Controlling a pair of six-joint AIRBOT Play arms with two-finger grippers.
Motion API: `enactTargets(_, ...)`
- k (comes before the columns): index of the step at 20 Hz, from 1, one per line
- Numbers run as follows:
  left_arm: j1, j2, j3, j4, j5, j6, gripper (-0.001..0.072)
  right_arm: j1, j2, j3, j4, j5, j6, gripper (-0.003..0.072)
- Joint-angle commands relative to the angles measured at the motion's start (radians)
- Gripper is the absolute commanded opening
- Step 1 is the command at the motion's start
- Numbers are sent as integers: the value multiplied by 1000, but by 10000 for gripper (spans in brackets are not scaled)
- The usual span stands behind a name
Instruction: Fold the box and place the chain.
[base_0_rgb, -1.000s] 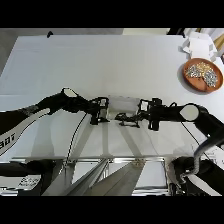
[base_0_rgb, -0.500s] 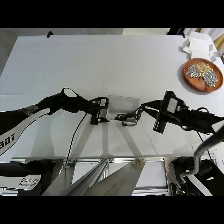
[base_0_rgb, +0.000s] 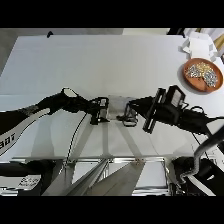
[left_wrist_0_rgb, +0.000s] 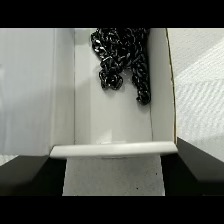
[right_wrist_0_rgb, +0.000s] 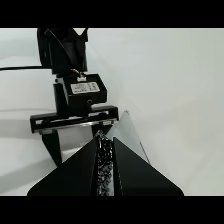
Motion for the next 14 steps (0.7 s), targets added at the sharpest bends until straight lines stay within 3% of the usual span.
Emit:
enactTargets(1,1,0,0,0,0,0,153,59,-122,1,-76,-88,85,17)
enactTargets(4,1,0,0,0,0,0,153,59,-249,1,-162,-129,244,18)
enactTargets(9,1,0,0,0,0,0,153,60,-402,1,-157,-64,271,21)
enactTargets(12,1,0,0,0,0,0,153,60,-463,1,-117,-72,370,115)
enactTargets(14,1,0,0,0,0,0,153,76,-471,1,-118,-71,404,117)
